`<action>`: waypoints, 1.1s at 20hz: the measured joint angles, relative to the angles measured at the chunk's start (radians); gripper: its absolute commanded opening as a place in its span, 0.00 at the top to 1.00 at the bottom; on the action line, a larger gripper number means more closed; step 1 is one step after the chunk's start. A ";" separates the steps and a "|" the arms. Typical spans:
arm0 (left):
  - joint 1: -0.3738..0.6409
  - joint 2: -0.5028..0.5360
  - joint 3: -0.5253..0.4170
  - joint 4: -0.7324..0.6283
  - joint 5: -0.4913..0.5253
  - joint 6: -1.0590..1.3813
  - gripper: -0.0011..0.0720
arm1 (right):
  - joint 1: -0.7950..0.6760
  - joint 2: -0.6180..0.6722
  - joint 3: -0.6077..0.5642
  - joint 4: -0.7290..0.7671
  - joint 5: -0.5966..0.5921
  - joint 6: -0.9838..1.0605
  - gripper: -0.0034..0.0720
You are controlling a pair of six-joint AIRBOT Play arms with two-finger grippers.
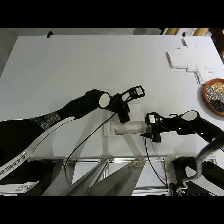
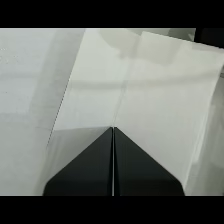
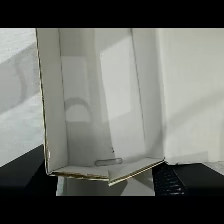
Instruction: Fold the box and place the chain.
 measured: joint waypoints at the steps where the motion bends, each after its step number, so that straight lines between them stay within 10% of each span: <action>1: 0.005 0.014 0.002 0.006 -0.026 0.003 0.98 | 0.000 0.000 0.000 0.000 0.000 -0.002 0.42; 12: -0.007 0.239 -0.038 0.181 -0.455 -0.055 0.98 | 0.000 0.000 0.000 0.000 0.001 0.000 0.42; 20: 0.004 0.253 -0.166 0.193 -0.499 -0.034 0.96 | 0.000 0.000 0.000 -0.002 0.001 0.001 0.42; 22: 0.017 0.253 -0.200 0.194 -0.481 0.008 0.83 | 0.000 0.000 0.000 -0.002 0.001 0.001 0.42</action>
